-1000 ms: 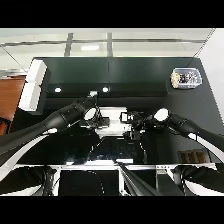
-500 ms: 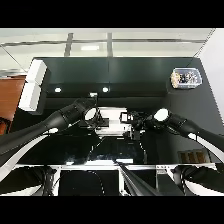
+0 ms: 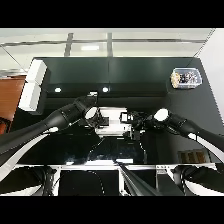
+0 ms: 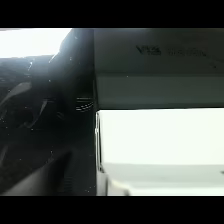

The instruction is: Fold the box and place the chain.

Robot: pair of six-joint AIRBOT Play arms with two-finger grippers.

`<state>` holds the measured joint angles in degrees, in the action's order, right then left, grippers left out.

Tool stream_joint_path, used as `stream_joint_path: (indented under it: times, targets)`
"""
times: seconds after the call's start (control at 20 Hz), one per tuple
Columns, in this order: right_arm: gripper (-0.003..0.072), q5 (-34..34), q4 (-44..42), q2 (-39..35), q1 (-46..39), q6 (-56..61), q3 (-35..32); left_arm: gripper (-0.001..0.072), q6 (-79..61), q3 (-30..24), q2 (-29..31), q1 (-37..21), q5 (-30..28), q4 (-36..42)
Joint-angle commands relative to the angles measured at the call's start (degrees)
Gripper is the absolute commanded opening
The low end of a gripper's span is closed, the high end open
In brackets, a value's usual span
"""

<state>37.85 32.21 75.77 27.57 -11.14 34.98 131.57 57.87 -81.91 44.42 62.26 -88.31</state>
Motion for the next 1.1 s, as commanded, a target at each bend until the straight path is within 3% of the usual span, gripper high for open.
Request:
stream_joint_path:
  times: [0.0, 0.05, 0.1, 0.35, 0.45, 1.0, 1.05]
  targets:
    - [0.0404, 0.02, -0.02, 0.04, 0.04, 0.02, 0.02, 0.0238, 0.70, 0.20, -0.07, 0.00, -0.11, -0.35]
    - [0.0405, 0.00, -0.02, 0.04, 0.04, 0.02, 0.04, 0.0157, 0.70, 0.20, -0.07, 0.02, -0.07, -0.33]
    - [0.0405, 0.00, -0.02, 0.04, 0.04, 0.02, 0.02, 0.0025, 0.68, 0.20, -0.07, 0.00, -0.11, -0.17]
    - [0.0409, 0.02, -0.02, 0.04, 0.04, 0.02, 0.04, 0.0024, 0.22, 0.20, -0.07, 0.00, 0.13, -0.13]
    - [0.0687, -0.48, -0.28, 0.04, 0.04, 0.22, 0.04, 0.0024, 0.22, 0.20, -0.07, 0.00, 0.15, -0.15]
    - [0.0681, 3.52, 6.38, -6.93, -2.19, 1.20, 0.04, 0.0025, 0.24, 0.22, -0.04, 0.00, 0.94, -0.59]
    - [0.0642, 3.61, 6.21, -6.93, -2.19, 1.20, 0.04, 0.0025, 0.24, 0.22, -0.04, 0.00, 0.81, -0.61]
